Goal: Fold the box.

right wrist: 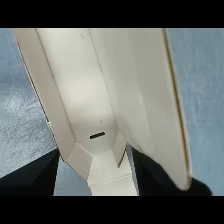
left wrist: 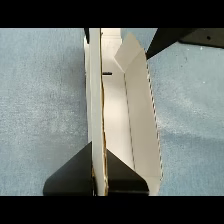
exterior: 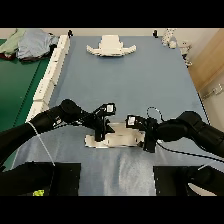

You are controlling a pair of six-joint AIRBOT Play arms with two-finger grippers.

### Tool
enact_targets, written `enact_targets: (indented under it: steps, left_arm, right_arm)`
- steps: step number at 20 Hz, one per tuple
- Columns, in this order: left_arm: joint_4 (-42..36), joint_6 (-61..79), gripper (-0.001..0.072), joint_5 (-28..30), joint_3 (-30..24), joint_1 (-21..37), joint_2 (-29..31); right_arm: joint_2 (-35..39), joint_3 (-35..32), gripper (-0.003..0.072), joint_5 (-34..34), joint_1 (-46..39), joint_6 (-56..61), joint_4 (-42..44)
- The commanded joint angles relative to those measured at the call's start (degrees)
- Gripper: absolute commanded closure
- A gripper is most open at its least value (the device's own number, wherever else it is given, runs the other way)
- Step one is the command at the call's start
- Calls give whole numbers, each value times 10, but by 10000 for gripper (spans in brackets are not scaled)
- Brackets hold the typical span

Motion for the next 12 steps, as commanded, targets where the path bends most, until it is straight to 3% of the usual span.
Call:
enact_targets:
  steps: [1, 5, 12]
  left_arm:
    - [0, 0, 697, 0, 1, 0, 0]
    - [0, 0, 697, 0, 1, 0, 0]
    - [0, 0, 697, 0, 1, 0, 0]
  right_arm:
    - [-23, -2, -34, -3, -67, -197, 111]
    - [-70, -13, -34, -12, -109, -302, 193]
    - [-81, -21, -34, -13, -122, -260, 198]
